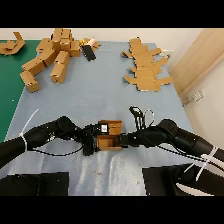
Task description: Fold the box.
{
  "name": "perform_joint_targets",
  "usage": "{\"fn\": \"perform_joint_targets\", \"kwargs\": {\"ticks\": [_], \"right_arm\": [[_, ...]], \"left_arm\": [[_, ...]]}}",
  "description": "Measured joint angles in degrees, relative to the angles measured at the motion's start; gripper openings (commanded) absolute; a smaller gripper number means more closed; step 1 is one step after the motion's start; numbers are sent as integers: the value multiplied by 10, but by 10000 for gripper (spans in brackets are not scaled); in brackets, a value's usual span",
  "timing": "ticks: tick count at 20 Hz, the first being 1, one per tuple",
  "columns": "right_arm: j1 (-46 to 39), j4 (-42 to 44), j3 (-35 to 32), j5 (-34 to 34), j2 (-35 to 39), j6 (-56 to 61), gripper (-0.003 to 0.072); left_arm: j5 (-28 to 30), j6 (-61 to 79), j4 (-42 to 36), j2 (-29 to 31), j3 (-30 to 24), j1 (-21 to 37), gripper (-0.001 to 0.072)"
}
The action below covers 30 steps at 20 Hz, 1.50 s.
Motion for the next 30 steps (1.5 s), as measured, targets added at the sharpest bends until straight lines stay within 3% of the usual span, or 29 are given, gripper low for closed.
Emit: {"fn": "perform_joint_targets", "kwargs": {"ticks": [4,11,14,15,17,20,21,23,24,30], "right_arm": [[43,-52,47,-30,-45,102,364],[86,-131,152,-144,-152,234,344],[92,-144,180,-171,-187,259,266],[93,-148,186,-177,-195,263,151],[94,-154,195,-192,-206,270,36],[95,-156,201,-199,-214,273,4],[96,-156,202,-200,-215,274,6],[95,-156,203,-202,-217,277,340],[95,-156,205,-199,-218,276,385],[96,-162,214,-208,-180,277,385]], "left_arm": [[0,0,0,0,0,0,352],[0,0,0,0,0,0,352],[0,0,0,0,0,0,352],[0,0,0,0,0,0,352],[0,0,0,0,0,0,352],[0,0,0,0,0,0,352],[0,0,0,0,0,0,352],[0,0,0,0,0,0,352],[0,0,0,0,0,0,352],[0,0,0,0,0,0,352]]}}
